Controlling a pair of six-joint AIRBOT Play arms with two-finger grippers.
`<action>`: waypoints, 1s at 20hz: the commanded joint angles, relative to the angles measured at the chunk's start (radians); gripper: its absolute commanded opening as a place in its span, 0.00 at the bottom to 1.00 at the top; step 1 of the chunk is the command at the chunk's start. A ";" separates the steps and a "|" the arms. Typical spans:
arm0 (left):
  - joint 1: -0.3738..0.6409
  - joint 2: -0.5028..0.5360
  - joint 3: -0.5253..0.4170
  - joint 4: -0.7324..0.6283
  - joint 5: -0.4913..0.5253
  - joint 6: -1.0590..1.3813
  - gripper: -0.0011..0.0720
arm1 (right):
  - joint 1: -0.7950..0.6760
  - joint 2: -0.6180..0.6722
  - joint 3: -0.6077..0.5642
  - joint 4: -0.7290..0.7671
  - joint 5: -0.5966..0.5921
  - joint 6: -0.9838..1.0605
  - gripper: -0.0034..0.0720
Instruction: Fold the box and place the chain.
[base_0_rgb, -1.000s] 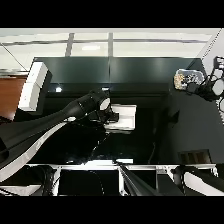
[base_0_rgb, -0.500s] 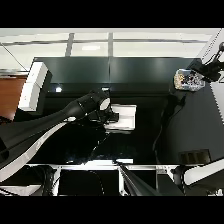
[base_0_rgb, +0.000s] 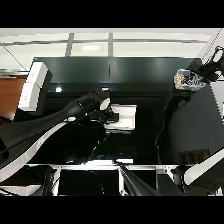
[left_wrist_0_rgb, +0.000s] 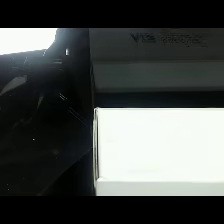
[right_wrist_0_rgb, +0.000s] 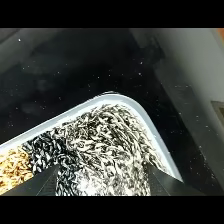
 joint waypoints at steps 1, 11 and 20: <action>0.001 0.000 0.000 0.000 0.000 0.001 0.05 | -0.001 -0.028 0.006 -0.013 0.002 0.003 0.86; 0.001 0.000 0.000 0.000 0.003 0.001 0.05 | -0.013 0.111 0.029 0.007 0.044 -0.144 0.05; 0.001 0.000 0.000 -0.004 -0.003 0.001 0.05 | -0.037 0.486 0.029 0.220 0.047 -0.338 0.06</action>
